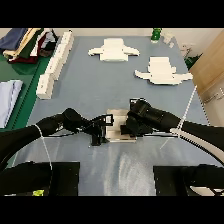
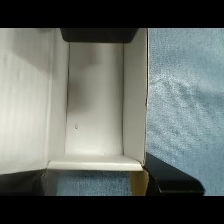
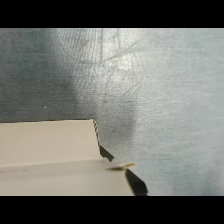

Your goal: Fold the box.

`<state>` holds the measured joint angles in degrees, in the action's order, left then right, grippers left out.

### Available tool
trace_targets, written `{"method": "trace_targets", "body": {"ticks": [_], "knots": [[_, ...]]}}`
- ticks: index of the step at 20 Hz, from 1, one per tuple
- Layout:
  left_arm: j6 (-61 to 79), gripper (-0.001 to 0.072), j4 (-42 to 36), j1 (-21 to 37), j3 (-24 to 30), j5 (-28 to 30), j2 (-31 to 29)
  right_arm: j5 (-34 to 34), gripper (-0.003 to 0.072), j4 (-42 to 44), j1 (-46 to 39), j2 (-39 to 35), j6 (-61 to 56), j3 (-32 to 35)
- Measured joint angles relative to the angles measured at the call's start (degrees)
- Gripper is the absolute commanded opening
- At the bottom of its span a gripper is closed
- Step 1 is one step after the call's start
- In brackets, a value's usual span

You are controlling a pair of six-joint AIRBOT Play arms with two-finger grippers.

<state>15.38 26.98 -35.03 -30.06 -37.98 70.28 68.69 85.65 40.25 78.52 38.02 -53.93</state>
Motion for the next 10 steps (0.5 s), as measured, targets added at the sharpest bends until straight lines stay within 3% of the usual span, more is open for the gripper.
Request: {"method": "trace_targets", "body": {"ticks": [3,4,6,7,10], "knots": [[0.0,0.0387,0.0,0.0,0.0,0.0,0.0,0.0,0.0003,-0.2,0.0,0.1,0.2,0.0],[0.0,0.0387,0.0,0.0,0.0,0.0,0.0,0.0,0.0070,-0.2,0.0,0.2,0.5,0.0],[0.0,0.0387,0.0,0.0,0.0,0.0,0.0,-1.1,0.0471,0.0,0.1,0.3,1.6,0.0],[0.0,0.0388,0.0,0.0,0.0,0.0,0.0,-0.5,0.0507,-0.1,0.0,0.2,1.9,0.0],[0.0,0.0387,0.0,0.0,0.0,0.0,0.0,-0.7,0.0506,1.1,0.0,0.1,2.3,0.0]]}}
